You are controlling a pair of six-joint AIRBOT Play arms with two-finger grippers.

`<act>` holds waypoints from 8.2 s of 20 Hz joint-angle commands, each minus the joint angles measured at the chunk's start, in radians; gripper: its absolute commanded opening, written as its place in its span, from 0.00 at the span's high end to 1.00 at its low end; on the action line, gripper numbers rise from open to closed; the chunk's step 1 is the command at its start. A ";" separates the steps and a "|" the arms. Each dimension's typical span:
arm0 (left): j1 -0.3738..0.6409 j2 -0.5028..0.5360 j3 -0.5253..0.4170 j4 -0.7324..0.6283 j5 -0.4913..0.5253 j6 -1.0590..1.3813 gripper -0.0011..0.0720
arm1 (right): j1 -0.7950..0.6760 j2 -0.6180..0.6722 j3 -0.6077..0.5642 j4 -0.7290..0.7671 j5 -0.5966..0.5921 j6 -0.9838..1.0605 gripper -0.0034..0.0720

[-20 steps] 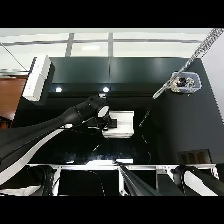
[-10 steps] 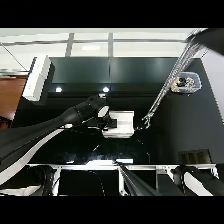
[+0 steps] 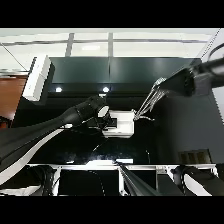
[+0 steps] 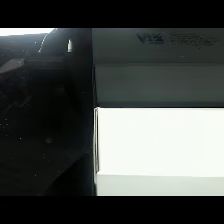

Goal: Fold the box and place the chain.

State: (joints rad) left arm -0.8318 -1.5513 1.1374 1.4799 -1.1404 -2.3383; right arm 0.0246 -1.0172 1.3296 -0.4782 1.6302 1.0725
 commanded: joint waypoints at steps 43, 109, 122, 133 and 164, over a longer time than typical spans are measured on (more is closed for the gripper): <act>0.001 0.000 0.001 0.003 -0.016 0.000 0.94 | 0.166 -0.007 -0.841 -0.227 -0.871 -1.020 0.01; 0.000 0.000 0.001 0.000 -0.016 0.000 0.94 | 0.204 0.084 -0.450 0.179 -0.397 -0.425 0.94; 0.001 0.000 0.001 0.000 -0.016 0.000 0.94 | 0.122 -0.026 -0.585 -0.168 -0.537 -0.404 0.21; 0.001 0.000 0.001 0.001 -0.016 0.000 0.94 | 0.196 -0.064 -0.800 -0.325 -0.867 -1.052 0.02; 0.000 0.000 0.001 0.000 -0.020 0.000 0.94 | 0.283 -0.222 -0.801 -0.142 -0.937 -1.393 0.02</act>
State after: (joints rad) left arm -0.8318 -1.5513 1.1374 1.4799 -1.1576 -2.3379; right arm 0.2958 -1.2369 0.5289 -0.6193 0.7166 -0.3244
